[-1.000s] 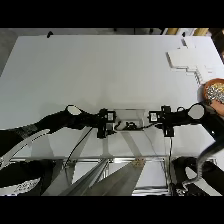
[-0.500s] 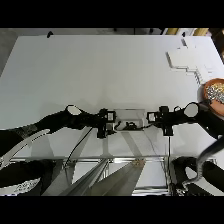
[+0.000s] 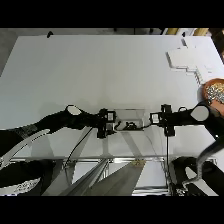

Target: Fold the box and place the chain.

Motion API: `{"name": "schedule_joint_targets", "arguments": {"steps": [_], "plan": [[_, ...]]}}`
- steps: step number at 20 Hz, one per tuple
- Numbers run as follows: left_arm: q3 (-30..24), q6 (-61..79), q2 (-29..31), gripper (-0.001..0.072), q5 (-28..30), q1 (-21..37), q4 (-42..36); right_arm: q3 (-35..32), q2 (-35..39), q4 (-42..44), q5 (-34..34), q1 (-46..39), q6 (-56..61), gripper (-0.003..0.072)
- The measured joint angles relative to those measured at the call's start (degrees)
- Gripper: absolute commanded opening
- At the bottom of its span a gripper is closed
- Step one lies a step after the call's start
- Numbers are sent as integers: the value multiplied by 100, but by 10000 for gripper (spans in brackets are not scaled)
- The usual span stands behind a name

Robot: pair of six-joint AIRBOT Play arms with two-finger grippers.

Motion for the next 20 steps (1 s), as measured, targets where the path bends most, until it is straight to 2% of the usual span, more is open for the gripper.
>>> {"name": "schedule_joint_targets", "arguments": {"steps": [6, 9, 11, 16, 17, 18, 19, 20], "plan": [[0, 0, 0, 275, 0, 0, 0, 0, 573, 2144, 509, 31, 0, 18], [0, 0, 2, 275, 0, 0, 0, 0, 636, 2708, 588, 426, 0, 18], [0, 0, 2, 275, 0, 0, 0, 0, 647, 2870, 328, 922, 50, 18], [0, 0, 0, 275, 0, 0, 2, 0, 356, 3038, -1228, 2037, 789, 19], [0, 0, 0, 275, 0, 0, 2, 0, 240, 3047, -1416, 2142, 920, 44], [0, 0, 0, 275, 0, 0, 0, 0, 136, 3051, -1554, 2212, 1025, 192], [0, 0, 2, 275, 0, 0, 2, 2, 42, 3025, -1657, 2264, 1106, 296], [0, 0, 2, 275, 0, 0, 2, 13, -22, 2966, -1725, 2302, 1169, 299]]}}
